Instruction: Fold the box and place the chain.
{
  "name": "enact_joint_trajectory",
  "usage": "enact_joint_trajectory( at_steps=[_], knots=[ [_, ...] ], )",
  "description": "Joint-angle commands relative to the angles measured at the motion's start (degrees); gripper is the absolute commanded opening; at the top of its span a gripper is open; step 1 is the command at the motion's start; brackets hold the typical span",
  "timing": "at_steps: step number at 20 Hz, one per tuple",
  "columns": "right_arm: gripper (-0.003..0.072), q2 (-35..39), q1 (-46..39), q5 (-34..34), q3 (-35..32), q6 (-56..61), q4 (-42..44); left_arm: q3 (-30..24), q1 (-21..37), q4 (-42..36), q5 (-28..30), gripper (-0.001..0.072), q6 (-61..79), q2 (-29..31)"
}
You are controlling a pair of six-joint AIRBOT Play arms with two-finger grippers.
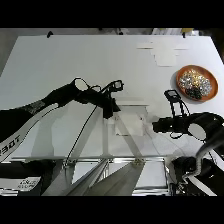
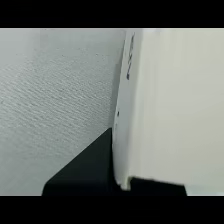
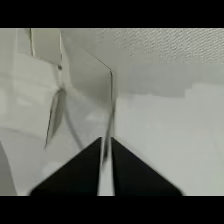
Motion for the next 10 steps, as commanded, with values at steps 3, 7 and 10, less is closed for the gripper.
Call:
enact_joint_trajectory(
  at_steps=[3,7,10],
  knots=[
    [0.0445,2.5,0.0,2.4,4.9,-3.4,0.0,0.0,0.0,-0.1,-6.8,-0.0002,-4.3,0.2],
    [0.0444,6.6,0.0,4.2,9.6,-8.0,-0.8,0.0,-0.1,0.1,-12.0,-0.0005,-5.0,0.2],
    [0.0443,7.6,0.0,4.9,9.6,-8.6,-1.0,-0.1,-0.2,0.0,-8.2,-0.0005,-3.7,0.2]
  ],
)
